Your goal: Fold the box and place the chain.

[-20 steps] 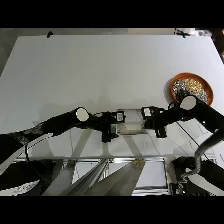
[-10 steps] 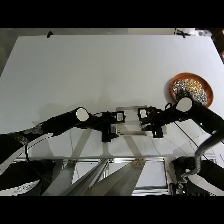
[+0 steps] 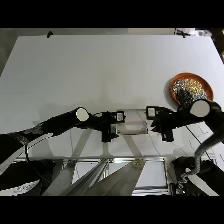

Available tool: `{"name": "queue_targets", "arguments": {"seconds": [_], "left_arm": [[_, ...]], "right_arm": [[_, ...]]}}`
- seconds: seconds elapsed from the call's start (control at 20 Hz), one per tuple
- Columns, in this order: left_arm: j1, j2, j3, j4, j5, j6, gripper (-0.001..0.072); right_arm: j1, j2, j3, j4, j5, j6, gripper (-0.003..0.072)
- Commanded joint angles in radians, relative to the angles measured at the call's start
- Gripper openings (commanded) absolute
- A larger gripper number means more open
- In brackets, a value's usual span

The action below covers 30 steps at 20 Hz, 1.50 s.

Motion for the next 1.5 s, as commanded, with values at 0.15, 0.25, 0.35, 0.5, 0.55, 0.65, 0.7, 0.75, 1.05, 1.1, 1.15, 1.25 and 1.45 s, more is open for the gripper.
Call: {"name": "queue_targets", "arguments": {"seconds": [0.15, 0.25, 0.35, 0.5, 0.55, 0.65, 0.7, 0.75, 1.05, 1.1, 1.15, 1.25, 1.45], "left_arm": [[0.000, 0.001, 0.000, 0.000, 0.000, 0.000, 0.0333], [0.000, 0.001, 0.000, 0.000, 0.000, 0.000, 0.0333], [0.000, 0.001, 0.000, 0.000, 0.000, 0.000, 0.0333], [0.000, 0.001, 0.000, 0.000, 0.000, 0.000, 0.0333], [0.000, 0.001, 0.000, 0.000, 0.000, 0.000, 0.0333], [0.000, 0.001, 0.000, 0.000, 0.000, 0.000, 0.0333], [-0.001, 0.001, 0.000, 0.000, 0.000, 0.000, 0.0333], [0.000, 0.001, 0.000, 0.000, 0.000, 0.000, 0.0333], [-0.001, 0.001, 0.000, 0.000, 0.000, 0.000, 0.0333], [-0.001, 0.001, 0.000, 0.000, 0.000, 0.000, 0.0333], [-0.001, 0.001, 0.000, 0.000, 0.000, 0.000, 0.0333], [-0.001, 0.001, 0.000, 0.000, 0.000, 0.000, 0.0333], [-0.001, 0.001, 0.000, 0.000, 0.000, 0.000, 0.0333]], "right_arm": [[-0.290, 0.130, 0.001, -0.032, 0.063, 0.521, 0.0014], [-0.355, 0.121, 0.000, -0.085, 0.059, 0.720, 0.0014], [-0.393, 0.090, -0.002, -0.158, 0.083, 0.842, 0.0014], [-0.398, -0.004, -0.010, -0.158, 0.083, 0.881, 0.0014], [-0.398, -0.041, -0.014, -0.150, 0.078, 0.887, 0.0014], [-0.398, -0.108, -0.026, -0.106, 0.051, 0.886, 0.0014], [-0.398, -0.134, -0.032, -0.078, 0.042, 0.882, 0.0014], [-0.396, -0.157, -0.036, -0.056, 0.037, 0.875, 0.0014], [-0.323, -0.261, -0.047, -0.015, 0.018, 0.848, 0.0014], [-0.316, -0.272, -0.047, 0.008, 0.016, 0.837, 0.0014], [-0.309, -0.280, -0.047, 0.032, 0.016, 0.821, 0.0014], [-0.301, -0.287, -0.047, 0.073, 0.015, 0.797, 0.0014], [-0.301, -0.287, -0.047, 0.143, 0.023, 0.770, 0.0015]]}}
